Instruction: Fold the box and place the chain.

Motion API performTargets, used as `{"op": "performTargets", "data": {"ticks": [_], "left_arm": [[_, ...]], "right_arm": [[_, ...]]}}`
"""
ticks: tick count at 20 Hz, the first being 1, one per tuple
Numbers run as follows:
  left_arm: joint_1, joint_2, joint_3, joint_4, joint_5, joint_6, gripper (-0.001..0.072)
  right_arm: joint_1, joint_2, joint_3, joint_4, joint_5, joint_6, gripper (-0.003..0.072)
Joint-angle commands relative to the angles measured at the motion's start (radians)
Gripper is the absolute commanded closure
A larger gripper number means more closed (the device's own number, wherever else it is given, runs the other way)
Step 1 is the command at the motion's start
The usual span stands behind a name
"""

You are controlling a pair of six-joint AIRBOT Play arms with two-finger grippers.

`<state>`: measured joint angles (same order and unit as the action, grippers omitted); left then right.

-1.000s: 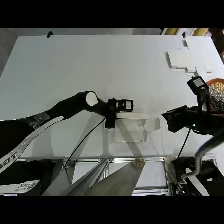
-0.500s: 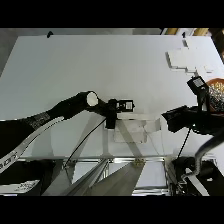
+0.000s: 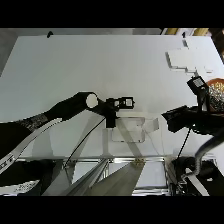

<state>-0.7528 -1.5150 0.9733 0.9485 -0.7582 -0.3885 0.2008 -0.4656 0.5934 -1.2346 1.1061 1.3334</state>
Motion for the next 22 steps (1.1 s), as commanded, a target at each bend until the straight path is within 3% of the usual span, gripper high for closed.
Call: {"op": "performTargets", "data": {"ticks": [1,10,17,22], "left_arm": [[-0.004,0.002,0.001,0.01,0.008,-0.024,0.0707],[-0.005,0.014,0.001,-0.11,0.098,-0.043,0.0708],[-0.009,-0.014,0.001,-0.092,-0.048,0.075,0.0706],[-0.009,-0.034,0.001,-0.095,-0.06,0.075,0.0707]], "right_arm": [[0.001,0.0,0.001,0.0,0.0,0.0,0.046],[0.001,0.0,0.001,0.0,0.0,0.0,0.046],[0.001,0.0,0.001,0.0,0.0,0.0,0.046],[0.001,0.0,0.001,0.0,0.001,0.0,0.046]]}}
